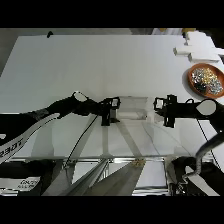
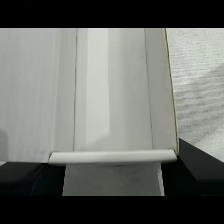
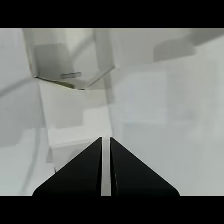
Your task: Fold the box and place the chain.
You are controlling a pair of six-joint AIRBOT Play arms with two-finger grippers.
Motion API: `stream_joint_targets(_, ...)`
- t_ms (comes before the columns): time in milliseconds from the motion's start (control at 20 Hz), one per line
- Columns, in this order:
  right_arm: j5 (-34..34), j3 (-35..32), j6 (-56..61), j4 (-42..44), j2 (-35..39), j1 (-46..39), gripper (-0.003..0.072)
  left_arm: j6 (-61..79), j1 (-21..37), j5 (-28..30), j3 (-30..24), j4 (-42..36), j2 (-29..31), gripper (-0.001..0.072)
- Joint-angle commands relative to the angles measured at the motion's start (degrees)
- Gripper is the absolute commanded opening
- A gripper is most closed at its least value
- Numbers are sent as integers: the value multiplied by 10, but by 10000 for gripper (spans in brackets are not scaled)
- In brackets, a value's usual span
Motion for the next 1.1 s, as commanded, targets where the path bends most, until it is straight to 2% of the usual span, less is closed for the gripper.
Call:
stream_joint_targets(0, 7, 0, -98, 60, -47, 0, 60, 0, 0, 0, 0, 0, 0, 39)
stream_joint_targets(50, 7, -1, -116, 98, -58, 0, 80, 0, 0, 0, 0, 0, 0, 39)
stream_joint_targets(100, 7, -1, -135, 131, -69, 0, 175, 0, 0, 0, 0, 0, 0, 39)
stream_joint_targets(150, 8, -1, -153, 151, -81, 0, 207, 0, 0, 0, 0, 0, 0, 39)
stream_joint_targets(500, 17, -1, -167, 158, -115, 0, 189, 0, 0, 0, 0, 0, 0, 39)
stream_joint_targets(600, 33, -2, -167, 159, -118, 0, 146, 0, 0, 0, 0, 0, 0, 39)
stream_joint_targets(700, 33, -2, -167, 177, -118, 0, 49, 0, 0, 0, 0, 0, 0, 39)
stream_joint_targets(900, 30, -14, -192, 233, -118, 0, 60, 0, 0, 0, 0, 0, 0, 39)
stream_joint_targets(950, 26, -17, -202, 237, -118, 1, 87, 0, 0, 0, 0, 0, 0, 39)
stream_joint_targets(1000, 25, -18, -210, 246, -118, 1, 158, 0, 0, 0, 0, 0, 0, 39)
stream_joint_targets(1050, 23, -18, -212, 255, -118, 2, 178, 0, 0, 0, 0, 0, 0, 39)
